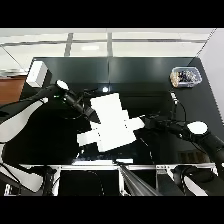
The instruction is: Fold the box and place the chain.
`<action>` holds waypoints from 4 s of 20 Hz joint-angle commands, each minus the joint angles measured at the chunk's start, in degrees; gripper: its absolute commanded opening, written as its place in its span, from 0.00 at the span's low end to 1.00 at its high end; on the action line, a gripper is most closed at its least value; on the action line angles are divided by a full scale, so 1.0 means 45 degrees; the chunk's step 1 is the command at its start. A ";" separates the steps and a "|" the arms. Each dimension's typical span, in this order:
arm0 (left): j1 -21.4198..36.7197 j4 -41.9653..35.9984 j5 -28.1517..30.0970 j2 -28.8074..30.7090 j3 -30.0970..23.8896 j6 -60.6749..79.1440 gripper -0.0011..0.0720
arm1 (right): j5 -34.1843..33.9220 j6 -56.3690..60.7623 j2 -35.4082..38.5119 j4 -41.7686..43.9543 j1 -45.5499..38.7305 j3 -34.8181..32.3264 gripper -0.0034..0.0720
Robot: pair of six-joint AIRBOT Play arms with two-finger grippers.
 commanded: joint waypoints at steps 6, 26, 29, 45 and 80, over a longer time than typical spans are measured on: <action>-0.0005 0.0797 0.0617 0.0364 0.0019 0.0398 0.05 | 0.2127 0.0000 0.0126 -0.5003 -0.1030 0.1622 0.98; -0.3589 0.2215 0.8587 0.4760 -0.3672 1.0219 0.05 | 0.4206 -0.5430 0.0427 -0.6538 -0.0141 0.1875 0.98; -0.3585 0.2244 0.8952 0.4430 -0.3619 1.0214 0.05 | 0.2866 -0.6348 0.0418 -0.6538 0.0845 0.0748 0.98; -0.3589 0.2244 0.8932 0.4362 -0.3623 1.0210 0.05 | 0.0884 -1.0394 -0.1773 -0.3900 0.3764 0.0636 0.98; -0.3585 0.2249 0.8553 0.4357 -0.3623 1.0210 0.05 | 0.2472 -1.3449 -0.4639 -0.2244 0.1690 0.2618 0.98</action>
